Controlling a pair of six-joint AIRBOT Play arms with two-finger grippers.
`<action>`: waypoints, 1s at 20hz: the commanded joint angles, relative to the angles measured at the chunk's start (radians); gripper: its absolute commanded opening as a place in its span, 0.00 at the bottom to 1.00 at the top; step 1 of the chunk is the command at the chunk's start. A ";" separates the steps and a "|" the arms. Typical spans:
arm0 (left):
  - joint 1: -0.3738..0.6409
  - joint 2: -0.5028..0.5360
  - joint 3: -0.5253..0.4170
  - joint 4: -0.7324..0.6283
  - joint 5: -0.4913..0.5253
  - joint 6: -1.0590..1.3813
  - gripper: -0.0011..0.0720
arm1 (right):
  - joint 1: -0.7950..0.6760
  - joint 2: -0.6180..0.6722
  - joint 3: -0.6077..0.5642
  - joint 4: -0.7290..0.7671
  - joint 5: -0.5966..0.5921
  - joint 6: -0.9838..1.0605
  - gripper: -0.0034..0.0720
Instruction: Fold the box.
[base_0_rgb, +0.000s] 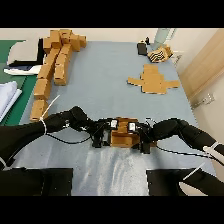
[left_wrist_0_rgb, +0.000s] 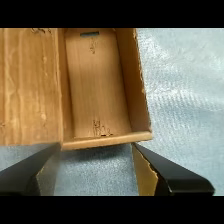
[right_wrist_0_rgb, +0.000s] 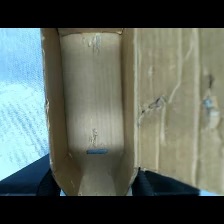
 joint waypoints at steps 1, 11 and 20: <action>-0.010 -0.001 0.000 -0.003 0.020 -0.016 0.95 | 0.000 0.000 0.000 0.000 0.000 0.000 0.72; -0.006 0.000 -0.003 0.010 0.016 -0.102 0.95 | 0.000 0.000 0.000 0.000 0.000 0.000 0.72; 0.006 0.008 -0.031 0.053 -0.029 -0.103 0.95 | 0.000 0.000 0.000 0.000 0.000 0.001 0.72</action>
